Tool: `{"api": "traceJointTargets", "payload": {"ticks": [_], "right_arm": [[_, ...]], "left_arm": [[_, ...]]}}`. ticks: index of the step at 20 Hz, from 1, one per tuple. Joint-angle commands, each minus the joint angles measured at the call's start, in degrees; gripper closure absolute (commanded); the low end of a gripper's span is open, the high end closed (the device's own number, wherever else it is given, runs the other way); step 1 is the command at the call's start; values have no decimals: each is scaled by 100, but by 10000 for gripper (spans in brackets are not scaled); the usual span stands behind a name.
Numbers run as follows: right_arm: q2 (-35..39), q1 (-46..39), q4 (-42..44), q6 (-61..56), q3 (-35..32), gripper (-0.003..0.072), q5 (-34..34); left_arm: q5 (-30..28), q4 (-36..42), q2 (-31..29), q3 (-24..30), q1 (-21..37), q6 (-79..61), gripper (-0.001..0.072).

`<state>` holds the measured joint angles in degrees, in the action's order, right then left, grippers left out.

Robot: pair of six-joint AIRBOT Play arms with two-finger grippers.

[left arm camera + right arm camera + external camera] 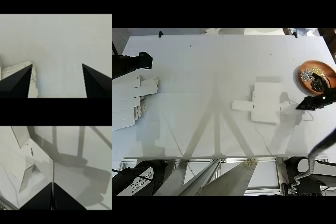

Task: Fold the box and place the chain.

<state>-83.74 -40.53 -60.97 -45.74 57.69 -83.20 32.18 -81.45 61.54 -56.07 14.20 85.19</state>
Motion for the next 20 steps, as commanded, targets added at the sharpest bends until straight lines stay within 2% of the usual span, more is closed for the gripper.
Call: {"api": "traceJointTargets", "payload": {"ticks": [1,4,7,12,17,20], "right_arm": [[-13,466,673,319,-2,678,282],[-13,1270,1001,516,-2,678,960],[-13,2028,1790,944,-2,678,1799],[-149,3152,1882,1088,-2,679,3077],[-710,3814,2120,835,-11,681,3707],[-767,3939,2094,498,-81,682,4293]], "left_arm": [[0,-2,4,-4,0,0,12],[0,-2,4,-4,0,-2,12],[0,-2,4,-4,0,0,12],[0,-2,4,-4,0,-2,12],[0,-2,4,-4,0,-2,12],[0,-2,4,-4,0,0,12]]}}
